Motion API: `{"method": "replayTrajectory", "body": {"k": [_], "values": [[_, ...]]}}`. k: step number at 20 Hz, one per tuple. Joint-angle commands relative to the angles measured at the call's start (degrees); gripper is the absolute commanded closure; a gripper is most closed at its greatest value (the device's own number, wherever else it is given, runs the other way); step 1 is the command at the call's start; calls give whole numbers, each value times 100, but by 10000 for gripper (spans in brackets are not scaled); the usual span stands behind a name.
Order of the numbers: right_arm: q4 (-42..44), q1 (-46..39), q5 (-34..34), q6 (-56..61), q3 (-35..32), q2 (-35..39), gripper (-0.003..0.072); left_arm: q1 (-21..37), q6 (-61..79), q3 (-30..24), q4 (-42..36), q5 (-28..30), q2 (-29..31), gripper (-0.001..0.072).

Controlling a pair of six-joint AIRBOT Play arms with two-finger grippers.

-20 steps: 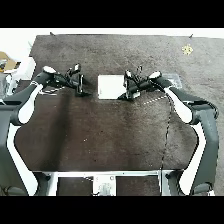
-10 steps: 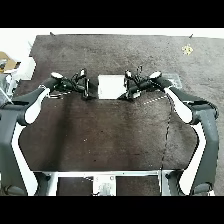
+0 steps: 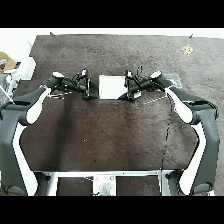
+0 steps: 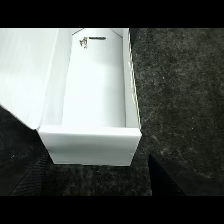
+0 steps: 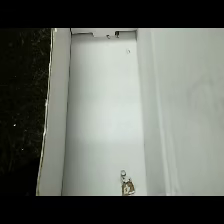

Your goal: Fold the box and place the chain.

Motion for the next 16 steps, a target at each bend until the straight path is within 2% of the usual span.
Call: {"method": "replayTrajectory", "body": {"k": [1, 4, 12, 16], "values": [[22, 9, -11, 11, 2, -7, 248, -105, 105, 7, 33, 144, -81, -5], [24, 9, -11, 11, 2, -7, 247, -87, 190, 74, 46, 168, -81, -5], [22, 9, -11, 11, 2, -7, 247, 195, -15, 431, 114, -269, -57, -7], [24, 9, -11, 11, 2, -7, 248, 219, -15, 439, 262, -168, -57, -7]]}}
